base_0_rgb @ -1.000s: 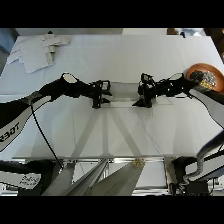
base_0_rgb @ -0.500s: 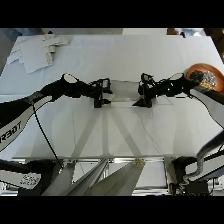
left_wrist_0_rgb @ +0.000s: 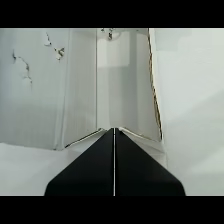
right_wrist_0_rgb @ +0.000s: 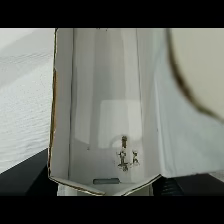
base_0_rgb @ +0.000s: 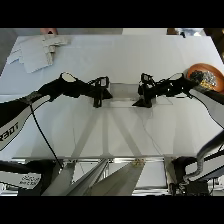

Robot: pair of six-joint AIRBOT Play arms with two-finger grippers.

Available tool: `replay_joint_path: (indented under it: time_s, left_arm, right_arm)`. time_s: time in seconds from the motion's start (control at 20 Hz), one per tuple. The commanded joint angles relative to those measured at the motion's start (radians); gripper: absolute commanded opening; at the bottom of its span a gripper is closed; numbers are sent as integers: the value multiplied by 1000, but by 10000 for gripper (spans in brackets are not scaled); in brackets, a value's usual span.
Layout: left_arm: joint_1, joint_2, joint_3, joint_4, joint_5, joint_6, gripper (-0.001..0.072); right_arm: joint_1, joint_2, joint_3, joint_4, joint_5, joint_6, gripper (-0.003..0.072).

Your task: Fold the box and place the chain.

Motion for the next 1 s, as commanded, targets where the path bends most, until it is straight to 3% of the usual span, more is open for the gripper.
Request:
replay_joint_path:
  time_s: [0.0, 0.3, 0.45, 0.6, 0.75, 0.95]
  left_arm:
    - [35, 45, 0, 32, -80, -1, 15]
    - [134, 189, 0, 55, -291, -90, 14]
    - [176, 281, 0, 140, -282, -372, 12]
    - [198, 393, -1, 364, -249, -711, 12]
    - [216, 465, -9, 521, -249, -896, 12]
    - [215, 473, -74, 559, -242, -1082, 12]
  right_arm:
    - [0, 0, 0, -1, -1, 0, 516]
    - [0, 0, 1, -1, -1, 0, 516]
    - [0, 0, 1, -1, -1, 0, 516]
    - [0, 0, 1, -1, -1, 0, 516]
    - [0, 0, 1, -1, -1, 0, 516]
    - [0, 0, 1, -1, -1, 0, 516]
